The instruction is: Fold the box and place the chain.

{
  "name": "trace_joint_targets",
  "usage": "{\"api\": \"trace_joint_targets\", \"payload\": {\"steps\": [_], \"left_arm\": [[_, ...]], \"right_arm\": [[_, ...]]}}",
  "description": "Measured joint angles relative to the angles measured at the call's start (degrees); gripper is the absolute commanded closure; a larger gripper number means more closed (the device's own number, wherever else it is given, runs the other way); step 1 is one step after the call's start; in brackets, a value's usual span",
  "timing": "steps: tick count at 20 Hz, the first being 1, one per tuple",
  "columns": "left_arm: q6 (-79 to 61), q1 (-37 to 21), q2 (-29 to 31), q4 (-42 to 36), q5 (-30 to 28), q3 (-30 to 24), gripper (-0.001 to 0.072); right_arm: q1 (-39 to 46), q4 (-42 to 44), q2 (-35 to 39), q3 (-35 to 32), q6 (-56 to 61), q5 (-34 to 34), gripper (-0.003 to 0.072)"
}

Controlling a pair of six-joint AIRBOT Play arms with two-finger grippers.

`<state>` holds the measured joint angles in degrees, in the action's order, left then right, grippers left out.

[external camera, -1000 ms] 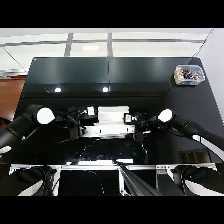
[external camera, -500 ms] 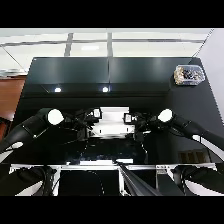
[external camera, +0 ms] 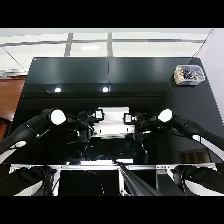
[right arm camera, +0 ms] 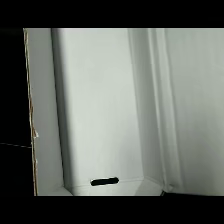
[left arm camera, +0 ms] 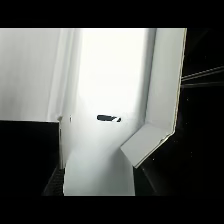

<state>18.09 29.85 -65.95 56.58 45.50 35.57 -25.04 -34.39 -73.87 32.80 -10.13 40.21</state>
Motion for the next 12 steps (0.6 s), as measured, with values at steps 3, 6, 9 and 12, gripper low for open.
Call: {"api": "trace_joint_targets", "payload": {"steps": [3, 6, 9, 12], "left_arm": [[-0.85, 0.04, -0.04, -2.36, -0.07, -0.02, 0.0366], [-2.10, 0.04, -0.09, -5.75, -0.09, 0.00, 0.0477], [-2.71, 0.04, -0.39, -8.44, -0.11, -0.02, 0.0491], [-2.93, 0.04, -1.22, -11.21, -0.74, -0.02, 0.0491]], "right_arm": [[0.00, -0.02, 0.00, 0.00, 0.00, 0.00, 0.0269], [0.00, -0.02, 0.00, 0.00, 0.00, 0.00, 0.0269], [0.00, -0.02, 0.00, 0.00, 0.00, 0.00, 0.0269], [0.02, -0.02, 0.00, 0.00, 0.00, 0.00, 0.0269]]}}
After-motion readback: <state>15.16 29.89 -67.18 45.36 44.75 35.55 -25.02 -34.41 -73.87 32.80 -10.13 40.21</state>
